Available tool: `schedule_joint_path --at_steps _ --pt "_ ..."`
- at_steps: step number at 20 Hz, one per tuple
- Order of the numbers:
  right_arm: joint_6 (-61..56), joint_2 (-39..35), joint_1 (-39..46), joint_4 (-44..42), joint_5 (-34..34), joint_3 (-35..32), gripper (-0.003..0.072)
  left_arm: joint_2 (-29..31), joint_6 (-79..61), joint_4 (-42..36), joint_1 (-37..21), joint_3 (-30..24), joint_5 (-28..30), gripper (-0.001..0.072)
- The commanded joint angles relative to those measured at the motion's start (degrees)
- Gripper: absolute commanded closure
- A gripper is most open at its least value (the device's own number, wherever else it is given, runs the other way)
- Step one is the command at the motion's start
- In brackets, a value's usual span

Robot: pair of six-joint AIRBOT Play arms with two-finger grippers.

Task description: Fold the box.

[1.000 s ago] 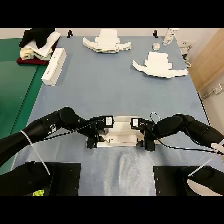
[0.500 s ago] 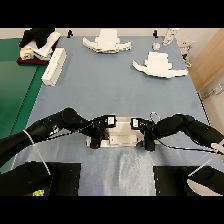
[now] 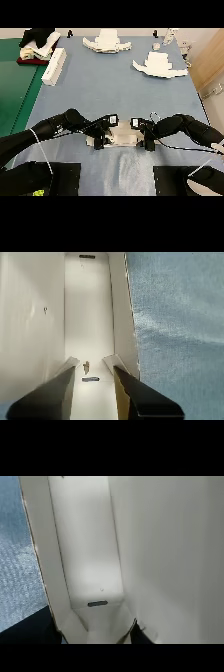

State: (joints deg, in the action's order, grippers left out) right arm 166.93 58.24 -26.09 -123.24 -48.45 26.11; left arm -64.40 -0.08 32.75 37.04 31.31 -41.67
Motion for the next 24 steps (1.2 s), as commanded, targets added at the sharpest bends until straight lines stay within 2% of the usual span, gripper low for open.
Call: schedule_joint_path --at_steps 1,4,5,6,7,8,11,14,19,22,24 --pt "0.0 0.0 0.0 0.0 0.0 0.0 0.024 -0.6 3.0 -0.4 0.0 0.0 1.4 0.0288" --pt "0.0 0.0 0.0 0.0 0.0 0.0 0.024 -0.6 3.1 -0.2 0.0 0.0 1.1 0.0289" --pt "0.0 0.0 0.0 0.0 0.0 0.0 0.024 -0.6 3.5 -0.2 0.0 0.0 0.9 0.0317" --pt "0.0 0.0 0.0 0.0 0.0 0.0 0.024 -0.5 5.2 0.9 0.0 0.1 0.6 0.0512" --pt "0.0 0.0 0.0 0.0 0.0 0.0 0.024 -0.4 7.8 3.8 0.0 0.5 -0.3 0.0673" --pt "0.0 0.0 0.0 0.0 0.0 0.0 0.024 -0.1 12.0 7.3 0.0 1.1 -1.4 0.0695" --pt "0.0 0.0 0.0 0.0 0.0 0.0 0.024 3.6 32.4 21.0 -0.4 2.8 -4.6 0.0696" --pt "0.0 0.0 0.0 0.0 0.0 0.0 0.024 10.8 52.0 31.2 -2.5 4.0 -9.1 0.0696" --pt "0.0 0.0 0.0 0.0 0.0 0.0 0.024 23.6 81.9 37.3 -13.9 4.0 -17.6 0.0696" --pt "0.0 0.0 0.0 0.0 0.0 0.0 0.024 25.8 91.2 38.2 -23.4 3.2 -24.3 0.0697" --pt "0.0 0.0 0.0 0.0 0.0 0.0 0.024 25.3 91.0 34.6 -28.6 0.9 -25.9 0.0697"
